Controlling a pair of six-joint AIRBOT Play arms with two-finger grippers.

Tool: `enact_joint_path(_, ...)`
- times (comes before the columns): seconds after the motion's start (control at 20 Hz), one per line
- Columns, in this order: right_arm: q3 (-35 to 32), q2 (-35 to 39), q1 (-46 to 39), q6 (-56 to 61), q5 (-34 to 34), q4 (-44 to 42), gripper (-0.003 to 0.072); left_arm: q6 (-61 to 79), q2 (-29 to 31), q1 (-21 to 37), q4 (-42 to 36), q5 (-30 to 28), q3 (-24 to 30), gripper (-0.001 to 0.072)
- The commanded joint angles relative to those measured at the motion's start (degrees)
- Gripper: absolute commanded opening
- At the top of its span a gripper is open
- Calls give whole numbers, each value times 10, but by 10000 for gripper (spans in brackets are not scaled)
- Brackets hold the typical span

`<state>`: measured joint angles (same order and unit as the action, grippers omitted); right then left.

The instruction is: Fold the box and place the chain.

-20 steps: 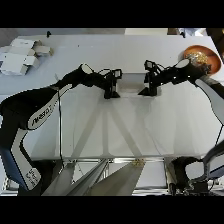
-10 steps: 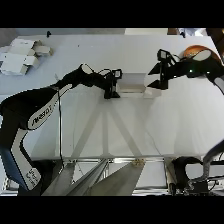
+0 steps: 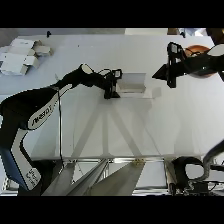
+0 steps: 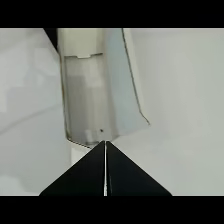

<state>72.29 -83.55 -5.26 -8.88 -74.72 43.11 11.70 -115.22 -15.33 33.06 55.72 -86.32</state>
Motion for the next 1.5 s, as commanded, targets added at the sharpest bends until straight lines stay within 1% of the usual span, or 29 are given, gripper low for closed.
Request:
enact_joint_path(0.0, 0, 3, 2, 41, -50, -3, 18, 0, 0, 0, 0, 0, 0, 421)
enact_joint_path(0.15, 1, -7, 2, 81, -78, 1, 18, 0, 0, 0, 0, 0, 0, 421)
enact_joint_path(0.3, 2, -25, 7, 81, -73, -12, 14, 0, 0, 0, 0, 0, 0, 421)
enact_joint_path(0.4, 7, -50, 19, 90, -62, -37, 12, 0, 0, 0, 0, 0, 0, 421)
enact_joint_path(0.5, 30, -88, 31, 113, -59, -79, 12, 0, 0, 0, 0, 0, 0, 421)
enact_joint_path(0.6, 69, -132, 42, 140, -34, -109, 12, 0, 0, 0, 0, 0, 0, 421)
enact_joint_path(0.75, 107, -179, 51, 162, 22, -108, 12, 0, 0, 0, 0, 0, 0, 421)
enact_joint_path(0.85, 110, -195, 51, 165, 60, -108, 11, 0, 0, 0, 0, 0, 0, 421)
enact_joint_path(1.05, 110, -219, 51, 167, 111, -104, 12, 0, 0, 0, 0, 0, 0, 421)
enact_joint_path(1.2, 110, -238, 52, 194, 154, -98, 12, 0, 0, 0, 0, 0, 0, 421)
enact_joint_path(1.35, 110, -254, 60, 196, 157, -60, 12, 0, 0, 0, 0, 0, 0, 421)
enact_joint_path(1.45, 110, -261, 68, 196, 156, -49, 12, 0, 0, 0, 0, 0, 0, 421)
